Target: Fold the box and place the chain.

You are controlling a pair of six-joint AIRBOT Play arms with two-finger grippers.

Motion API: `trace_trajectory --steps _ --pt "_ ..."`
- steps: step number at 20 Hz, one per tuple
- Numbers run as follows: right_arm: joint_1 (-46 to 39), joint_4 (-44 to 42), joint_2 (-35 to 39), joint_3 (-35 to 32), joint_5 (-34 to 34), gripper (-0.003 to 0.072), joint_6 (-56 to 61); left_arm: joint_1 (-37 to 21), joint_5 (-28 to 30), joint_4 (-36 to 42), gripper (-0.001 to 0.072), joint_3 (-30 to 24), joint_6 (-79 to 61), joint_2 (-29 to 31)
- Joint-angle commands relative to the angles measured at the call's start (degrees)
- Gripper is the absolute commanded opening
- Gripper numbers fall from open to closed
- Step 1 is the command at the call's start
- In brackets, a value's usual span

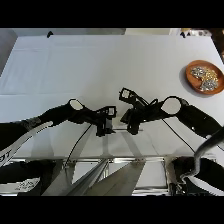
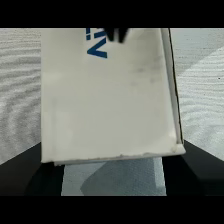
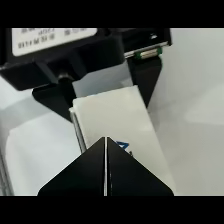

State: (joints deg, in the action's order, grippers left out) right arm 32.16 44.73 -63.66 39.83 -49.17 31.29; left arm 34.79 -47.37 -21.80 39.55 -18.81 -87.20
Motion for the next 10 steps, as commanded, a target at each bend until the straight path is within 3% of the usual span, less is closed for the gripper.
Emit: trace_trajectory --steps 1,10 --pt "0.0 -0.1 -0.9 -1.0 -0.7 0.0014 -1.4 -0.1 0.0 0.0 0.0172 0.0 0.0 0.0" --pt "0.0 -0.2 -1.0 -3.3 -0.7 0.0013 -2.4 -0.1 0.0 0.0 0.0172 0.0 0.0 0.0"
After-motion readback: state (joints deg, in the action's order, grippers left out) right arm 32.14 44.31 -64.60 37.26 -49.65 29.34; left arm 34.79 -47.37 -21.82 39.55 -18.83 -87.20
